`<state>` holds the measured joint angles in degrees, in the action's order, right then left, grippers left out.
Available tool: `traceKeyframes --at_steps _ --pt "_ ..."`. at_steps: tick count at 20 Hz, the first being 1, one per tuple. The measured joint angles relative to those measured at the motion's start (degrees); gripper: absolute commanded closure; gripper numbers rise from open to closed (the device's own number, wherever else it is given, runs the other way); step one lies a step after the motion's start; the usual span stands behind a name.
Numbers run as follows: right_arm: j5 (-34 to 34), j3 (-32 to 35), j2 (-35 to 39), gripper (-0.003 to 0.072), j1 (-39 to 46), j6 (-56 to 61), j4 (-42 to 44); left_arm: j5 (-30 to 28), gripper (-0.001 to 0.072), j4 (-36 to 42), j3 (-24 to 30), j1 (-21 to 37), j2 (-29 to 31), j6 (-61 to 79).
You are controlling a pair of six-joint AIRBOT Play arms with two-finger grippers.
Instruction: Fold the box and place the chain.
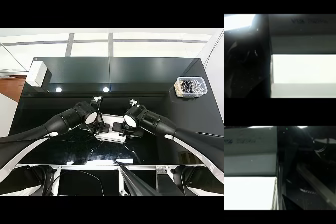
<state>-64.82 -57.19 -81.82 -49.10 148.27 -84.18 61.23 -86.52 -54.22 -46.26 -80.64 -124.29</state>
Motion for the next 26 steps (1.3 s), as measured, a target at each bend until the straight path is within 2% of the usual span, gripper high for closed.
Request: traceKeyframes --at_steps 2,3,5,10,11,12,14,15,17,18,20,21,22,26 --pt "0.39 0.00 -0.20 0.0506 0.00 0.00 -0.24 -0.07 0.0675 0.00 0.00 0.00 0.00 -0.02" --pt "0.81 0.00 -0.26 0.0568 0.00 0.00 -0.33 -0.07 0.0674 0.00 0.00 0.00 0.00 -0.04" --pt "1.60 0.02 -0.33 0.0637 0.00 -0.02 -0.50 -0.09 0.0675 0.02 0.00 0.00 0.00 -0.04" --pt "2.47 0.02 -0.37 0.0630 0.00 -0.07 -0.57 -0.24 0.0675 -0.02 0.00 0.00 0.00 0.02" --pt "2.45 0.02 -0.37 0.0545 0.00 -0.04 -0.57 -0.26 0.0675 -0.02 0.00 0.00 0.00 0.02" --pt "2.54 0.00 -0.35 0.0535 0.00 0.02 -0.55 -0.26 0.0675 -0.02 0.00 0.00 0.00 -0.02" --pt "2.32 0.00 -0.33 0.0570 0.00 0.00 -0.44 -0.26 0.0675 -0.02 0.00 0.00 0.00 -0.02" --pt "2.16 0.00 -0.33 0.0637 0.00 -0.02 -0.42 -0.26 0.0674 -0.02 0.00 0.00 0.00 0.00" --pt "1.68 0.00 -0.37 0.0634 0.00 -0.24 -0.39 -0.39 0.0675 -0.02 0.00 0.00 0.00 0.24" --pt "1.64 0.00 -0.37 0.0583 0.00 -0.26 -0.44 -0.48 0.0675 -0.02 0.00 0.00 0.00 0.24" --pt "1.36 -0.04 -0.28 0.0389 0.00 -0.15 -0.52 -0.52 0.0675 0.00 0.00 0.00 0.00 -0.13" --pt "0.92 -0.07 -0.26 0.0242 0.00 -0.15 -0.52 -0.55 0.0675 -0.02 0.00 0.00 0.00 -0.13" --pt "0.74 -0.20 -0.22 0.0167 0.00 -0.15 -0.50 -0.55 0.0675 0.00 0.00 0.00 0.00 -0.07" --pt "-0.35 -0.76 0.37 0.0171 0.13 -2.75 -0.81 -0.57 0.0675 -0.02 0.00 0.00 0.00 0.02"
